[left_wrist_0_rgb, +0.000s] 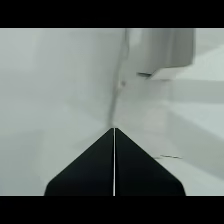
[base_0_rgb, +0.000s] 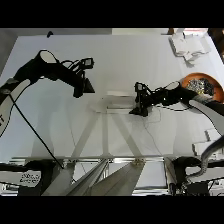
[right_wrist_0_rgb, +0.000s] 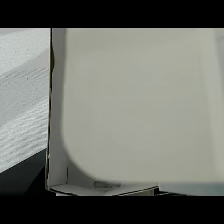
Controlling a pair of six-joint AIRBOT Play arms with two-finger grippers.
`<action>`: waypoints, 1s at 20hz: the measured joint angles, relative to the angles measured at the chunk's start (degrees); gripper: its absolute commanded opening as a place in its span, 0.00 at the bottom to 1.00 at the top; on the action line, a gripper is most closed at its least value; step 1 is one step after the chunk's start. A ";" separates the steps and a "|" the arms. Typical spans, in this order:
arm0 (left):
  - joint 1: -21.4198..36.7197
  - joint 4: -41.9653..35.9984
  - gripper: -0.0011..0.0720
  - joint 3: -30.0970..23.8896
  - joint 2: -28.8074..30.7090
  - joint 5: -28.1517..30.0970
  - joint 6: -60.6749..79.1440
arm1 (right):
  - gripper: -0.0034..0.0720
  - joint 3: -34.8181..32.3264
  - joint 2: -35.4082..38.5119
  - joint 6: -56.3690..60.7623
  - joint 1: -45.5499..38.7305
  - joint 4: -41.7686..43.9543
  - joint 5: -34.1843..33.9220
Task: Fold the box and place the chain.
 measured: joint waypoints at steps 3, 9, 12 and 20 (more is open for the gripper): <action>-1.70 -1.16 0.02 -1.44 2.34 -3.37 -6.21 | 0.70 0.00 0.00 0.00 0.00 0.00 -0.02; -9.27 -5.46 0.02 -3.56 1.64 0.50 -10.10 | 0.70 0.00 0.00 0.00 0.00 0.02 -0.02; -10.73 -8.81 0.03 -3.76 -0.20 5.64 -10.82 | 0.70 0.00 0.00 0.00 0.00 0.02 -0.02; -11.43 -12.46 0.03 -3.87 -2.03 25.75 -15.10 | 0.70 0.02 0.00 0.07 -0.02 0.22 -0.17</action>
